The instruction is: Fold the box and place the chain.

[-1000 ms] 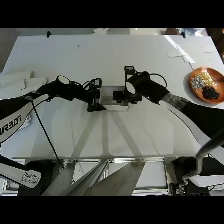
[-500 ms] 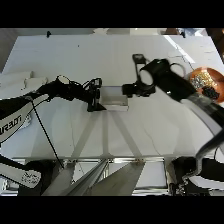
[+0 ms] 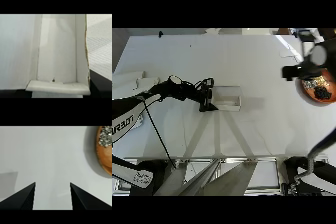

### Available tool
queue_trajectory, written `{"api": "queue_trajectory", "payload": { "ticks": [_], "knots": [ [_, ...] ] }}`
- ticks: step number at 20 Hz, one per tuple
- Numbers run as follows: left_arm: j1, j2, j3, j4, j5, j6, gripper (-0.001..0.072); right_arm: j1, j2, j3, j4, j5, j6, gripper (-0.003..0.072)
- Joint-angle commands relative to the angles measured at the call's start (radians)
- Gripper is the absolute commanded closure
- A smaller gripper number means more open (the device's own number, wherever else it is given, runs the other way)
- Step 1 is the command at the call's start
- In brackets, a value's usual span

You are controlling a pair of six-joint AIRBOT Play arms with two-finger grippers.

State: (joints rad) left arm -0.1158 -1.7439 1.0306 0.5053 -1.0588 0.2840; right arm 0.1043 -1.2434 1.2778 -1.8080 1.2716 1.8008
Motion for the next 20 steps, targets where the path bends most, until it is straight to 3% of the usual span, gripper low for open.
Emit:
{"api": "queue_trajectory", "payload": {
  "ticks": [1, 4, 8, 13, 18, 20],
  "knots": [
    [0.0, 0.0, 0.001, 0.0, 0.001, 0.0, 0.0346, -0.246, -0.004, -0.001, -0.016, -0.048, -0.111, 0.0228],
    [0.0, 0.0, 0.001, 0.0, 0.001, 0.0, 0.0346, -0.442, -0.066, -0.002, 0.026, -0.08, -0.182, 0.0229],
    [0.0, 0.0, 0.001, 0.0, 0.001, 0.0, 0.0346, -0.595, -0.198, -0.001, 0.141, -0.161, -0.243, 0.0229],
    [0.0, 0.0, 0.001, 0.0, 0.001, 0.0, 0.0346, -0.622, -0.354, -0.001, 0.128, -0.259, -0.283, 0.0229],
    [0.0, 0.0, 0.001, 0.0, 0.001, 0.0, 0.0346, -0.622, -0.418, -0.001, 0.123, -0.363, -0.253, 0.0234],
    [0.0, 0.0, 0.001, 0.0, 0.0, 0.0, 0.0346, -0.622, -0.436, -0.001, 0.123, -0.371, -0.253, 0.032]
  ]
}}
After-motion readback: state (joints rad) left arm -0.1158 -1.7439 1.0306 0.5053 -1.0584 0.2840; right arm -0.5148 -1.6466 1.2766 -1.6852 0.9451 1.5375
